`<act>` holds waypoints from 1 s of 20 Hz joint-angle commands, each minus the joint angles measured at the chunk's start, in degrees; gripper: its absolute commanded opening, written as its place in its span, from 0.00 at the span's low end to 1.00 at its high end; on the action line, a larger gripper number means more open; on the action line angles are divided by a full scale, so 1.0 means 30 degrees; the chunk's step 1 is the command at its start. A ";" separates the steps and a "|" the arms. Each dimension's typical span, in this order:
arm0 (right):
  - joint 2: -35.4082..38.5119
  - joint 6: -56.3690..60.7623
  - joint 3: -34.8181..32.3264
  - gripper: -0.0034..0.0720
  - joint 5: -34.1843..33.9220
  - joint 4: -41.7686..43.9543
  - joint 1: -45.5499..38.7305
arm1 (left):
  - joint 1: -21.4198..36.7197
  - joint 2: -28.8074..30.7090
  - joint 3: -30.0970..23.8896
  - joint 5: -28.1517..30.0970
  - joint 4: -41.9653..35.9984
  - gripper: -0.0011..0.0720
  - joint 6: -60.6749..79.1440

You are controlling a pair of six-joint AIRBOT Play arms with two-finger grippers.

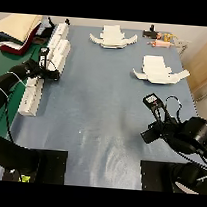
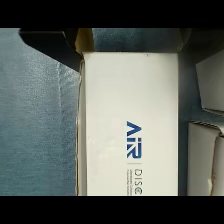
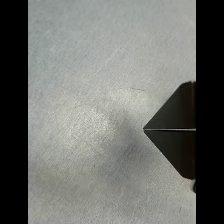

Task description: Fold the box.

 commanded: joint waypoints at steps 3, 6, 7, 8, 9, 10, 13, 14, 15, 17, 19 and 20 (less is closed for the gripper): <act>0.0015 0.0007 0.0015 0.05 0.0007 0.0000 -0.0007 | -0.0022 -0.0029 0.0022 0.0015 -0.0299 0.64 0.0000; 0.0015 0.0007 0.0007 0.05 0.0007 0.0000 -0.0007 | -0.0015 -0.0029 0.0022 -0.0015 -0.0299 0.97 -0.0022; 0.0015 0.0007 0.0007 0.05 0.0007 0.0000 -0.0007 | -0.0015 -0.0029 0.0022 -0.0066 -0.0291 0.97 -0.0022; 0.0015 0.0007 0.0007 0.05 0.0007 0.0000 -0.0007 | -0.0015 -0.0022 0.0029 -0.0168 -0.0291 0.97 -0.0022; 0.0015 0.0007 0.0007 0.05 0.0007 -0.0007 -0.0007 | 0.0000 0.0022 0.0087 -0.0459 -0.0277 0.97 -0.0015; 0.0015 0.0007 0.0007 0.05 0.0007 0.0000 -0.0007 | 0.0036 0.0138 0.0182 -0.0918 -0.0255 0.97 -0.0007; 0.0015 0.0007 0.0007 0.05 0.0007 0.0000 -0.0007 | 0.0335 0.0765 0.0729 -0.3359 -0.0095 0.97 -0.0007; 0.0015 0.0007 0.0007 0.05 0.0007 0.0000 -0.0007 | 0.0408 0.1056 0.0911 -0.4262 0.0015 0.97 -0.0015; 0.0015 0.0007 0.0007 0.05 0.0007 0.0000 -0.0007 | 0.0495 0.1406 0.1107 -0.5253 0.0342 0.97 -0.0153; 0.0015 0.0007 0.0007 0.05 0.0007 0.0000 -0.0007 | 0.0539 0.2346 0.1668 -0.7461 0.1960 0.97 -0.1333; 0.0015 0.0007 0.0007 0.05 0.0007 0.0000 -0.0007 | 0.0532 0.3395 0.2514 -0.9581 0.2943 0.97 -0.2033; 0.0015 0.0007 0.0007 0.05 0.0007 0.0000 -0.0007 | 0.0503 0.3920 0.2914 -1.0324 0.2856 0.97 -0.2259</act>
